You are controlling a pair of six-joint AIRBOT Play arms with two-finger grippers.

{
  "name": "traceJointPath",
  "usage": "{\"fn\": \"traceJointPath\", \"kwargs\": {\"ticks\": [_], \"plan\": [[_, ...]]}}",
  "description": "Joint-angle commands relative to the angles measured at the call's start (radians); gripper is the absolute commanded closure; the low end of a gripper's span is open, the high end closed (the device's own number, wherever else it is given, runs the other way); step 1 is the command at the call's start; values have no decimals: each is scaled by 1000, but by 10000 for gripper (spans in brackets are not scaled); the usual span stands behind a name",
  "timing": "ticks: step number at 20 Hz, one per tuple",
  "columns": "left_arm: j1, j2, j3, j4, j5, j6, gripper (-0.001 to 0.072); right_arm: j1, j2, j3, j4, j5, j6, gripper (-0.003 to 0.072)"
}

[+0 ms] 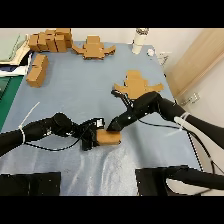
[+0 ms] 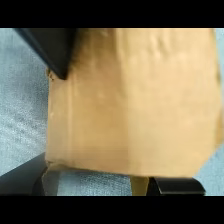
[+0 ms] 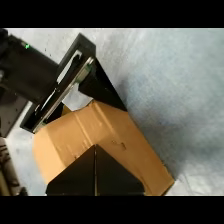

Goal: Fold the box.

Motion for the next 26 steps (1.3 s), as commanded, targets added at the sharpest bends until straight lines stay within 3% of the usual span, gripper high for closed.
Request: {"fn": "traceJointPath", "kwargs": {"ticks": [1, 13, 14, 15, 16, 19, 21, 23, 25, 26], "plan": [[0, 0, 1, 0, 0, 0, 338, 90, 106, -76, -74, 140, -45, 684], [0, 0, 1, 0, 0, 0, 338, 470, 431, -334, -578, 643, -56, 680], [0, 0, 1, 0, 1, 0, 337, 491, 444, -346, -603, 638, -64, 617], [0, 0, 1, 0, 1, 0, 337, 505, 450, -348, -620, 626, -71, 425], [0, 0, 1, 0, 0, 0, 337, 509, 453, -348, -620, 617, -85, 312], [0, 0, 1, 0, 0, 0, 337, 507, 452, -348, -645, 621, -125, 301], [0, 0, 1, 0, 1, 0, 338, 507, 447, -348, -687, 636, -126, 222], [0, 0, 1, 0, 0, 0, 337, 507, 438, -348, -716, 644, -126, 221], [0, 0, 1, 0, 1, 0, 338, 508, 426, -348, -717, 647, -135, 143], [0, 0, 1, 0, 1, 0, 337, 509, 422, -348, -716, 646, -147, 142]]}}
